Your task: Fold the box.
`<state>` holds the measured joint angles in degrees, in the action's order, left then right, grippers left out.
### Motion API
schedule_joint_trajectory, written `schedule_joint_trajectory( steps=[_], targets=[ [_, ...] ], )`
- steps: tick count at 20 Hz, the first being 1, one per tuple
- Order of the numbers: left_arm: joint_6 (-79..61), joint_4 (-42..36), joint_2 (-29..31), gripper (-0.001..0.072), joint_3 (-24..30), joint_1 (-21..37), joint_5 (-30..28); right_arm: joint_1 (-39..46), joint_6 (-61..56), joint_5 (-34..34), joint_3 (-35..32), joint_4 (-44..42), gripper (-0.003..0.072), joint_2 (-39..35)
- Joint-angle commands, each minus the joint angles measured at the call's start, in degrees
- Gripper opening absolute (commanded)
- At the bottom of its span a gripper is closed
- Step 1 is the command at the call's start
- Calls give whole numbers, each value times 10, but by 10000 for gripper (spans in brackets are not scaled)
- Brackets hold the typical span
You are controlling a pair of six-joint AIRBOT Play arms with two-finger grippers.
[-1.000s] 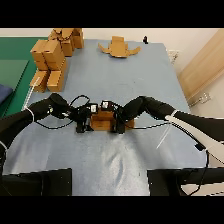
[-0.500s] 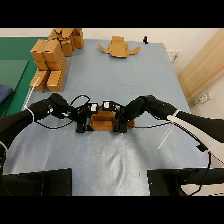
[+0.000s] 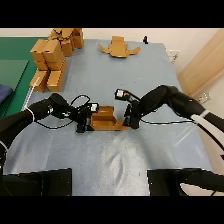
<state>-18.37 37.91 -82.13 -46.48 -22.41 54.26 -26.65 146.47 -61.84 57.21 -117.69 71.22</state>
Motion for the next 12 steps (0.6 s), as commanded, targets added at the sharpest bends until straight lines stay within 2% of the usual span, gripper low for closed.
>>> schedule_joint_trajectory(
  steps=[1,4,10,12],
  targets=[
    [0,0,0,143,0,0,2,-1,18,-8,0,-153,7,-45],
    [0,2,0,143,0,0,3,-46,19,104,9,-167,4,6],
    [0,11,0,143,0,0,2,-56,-17,140,177,-151,4,195],
    [0,11,0,143,0,0,2,-42,-61,76,238,-132,4,249]
  ],
)
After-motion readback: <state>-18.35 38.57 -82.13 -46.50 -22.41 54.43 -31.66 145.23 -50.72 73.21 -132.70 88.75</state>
